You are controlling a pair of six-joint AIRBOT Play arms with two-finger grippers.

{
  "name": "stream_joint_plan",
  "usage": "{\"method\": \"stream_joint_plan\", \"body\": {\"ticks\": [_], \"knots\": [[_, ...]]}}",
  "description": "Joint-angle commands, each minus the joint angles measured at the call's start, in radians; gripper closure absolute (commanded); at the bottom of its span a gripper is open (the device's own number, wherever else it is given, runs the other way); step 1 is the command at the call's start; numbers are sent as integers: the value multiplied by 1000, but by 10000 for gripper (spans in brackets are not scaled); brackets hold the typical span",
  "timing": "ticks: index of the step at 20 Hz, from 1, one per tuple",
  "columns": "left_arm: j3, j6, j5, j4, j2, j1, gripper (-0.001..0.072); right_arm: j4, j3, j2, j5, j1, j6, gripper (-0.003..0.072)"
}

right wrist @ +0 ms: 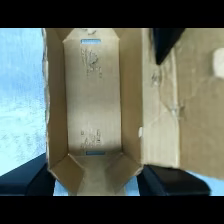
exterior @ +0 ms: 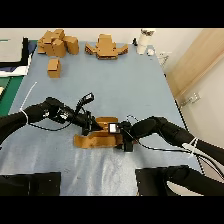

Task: Fold the box.

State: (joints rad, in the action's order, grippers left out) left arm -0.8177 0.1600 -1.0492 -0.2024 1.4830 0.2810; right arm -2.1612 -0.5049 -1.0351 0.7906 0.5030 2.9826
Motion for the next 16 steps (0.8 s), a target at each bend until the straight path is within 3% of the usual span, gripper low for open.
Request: {"method": "stream_joint_plan", "body": {"ticks": [1,13,15,16], "knots": [[0,0,1,1,1,0,699,-9,-1,-31,-5,0,20,-34],[0,0,1,0,1,0,699,-5,-1,-38,-18,-18,20,-27],[0,0,1,0,1,0,699,-9,-1,-38,-10,-18,20,85],[0,0,1,0,1,0,699,-8,-1,-38,-4,-17,20,85]]}}
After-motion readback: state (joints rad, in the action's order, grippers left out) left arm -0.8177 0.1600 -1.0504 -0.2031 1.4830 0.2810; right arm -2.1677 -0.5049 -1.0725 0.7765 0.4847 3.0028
